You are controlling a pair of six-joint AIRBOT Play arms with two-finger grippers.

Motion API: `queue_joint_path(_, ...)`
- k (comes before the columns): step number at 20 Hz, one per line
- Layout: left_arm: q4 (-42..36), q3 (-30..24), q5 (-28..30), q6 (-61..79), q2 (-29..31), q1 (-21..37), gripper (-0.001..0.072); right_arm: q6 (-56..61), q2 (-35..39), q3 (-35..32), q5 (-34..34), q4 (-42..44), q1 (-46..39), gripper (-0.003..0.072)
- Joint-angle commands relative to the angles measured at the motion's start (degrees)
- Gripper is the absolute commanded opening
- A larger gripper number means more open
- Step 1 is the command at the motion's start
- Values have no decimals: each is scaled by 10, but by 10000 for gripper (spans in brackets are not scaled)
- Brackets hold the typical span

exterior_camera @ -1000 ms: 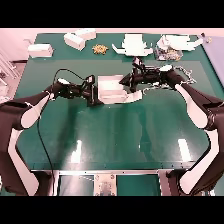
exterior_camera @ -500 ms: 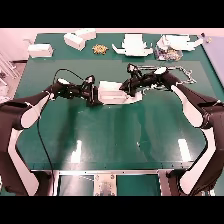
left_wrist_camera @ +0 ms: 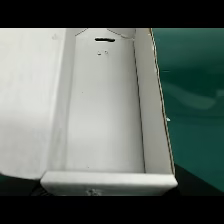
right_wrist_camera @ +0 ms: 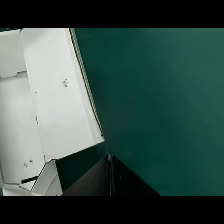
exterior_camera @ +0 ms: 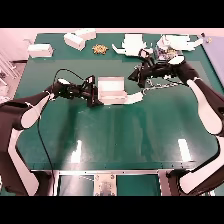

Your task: Fold the box and place the chain.

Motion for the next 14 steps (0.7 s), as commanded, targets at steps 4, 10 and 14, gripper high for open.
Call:
queue_joint_path(4,0,0,1,0,0,0,402,-12,69,-126,20,-44,-14,302)
queue_joint_path(10,0,0,1,0,0,0,402,-130,46,-177,14,20,-13,425)
queue_joint_path(14,0,0,1,0,0,0,402,-176,21,-176,14,73,-12,392)
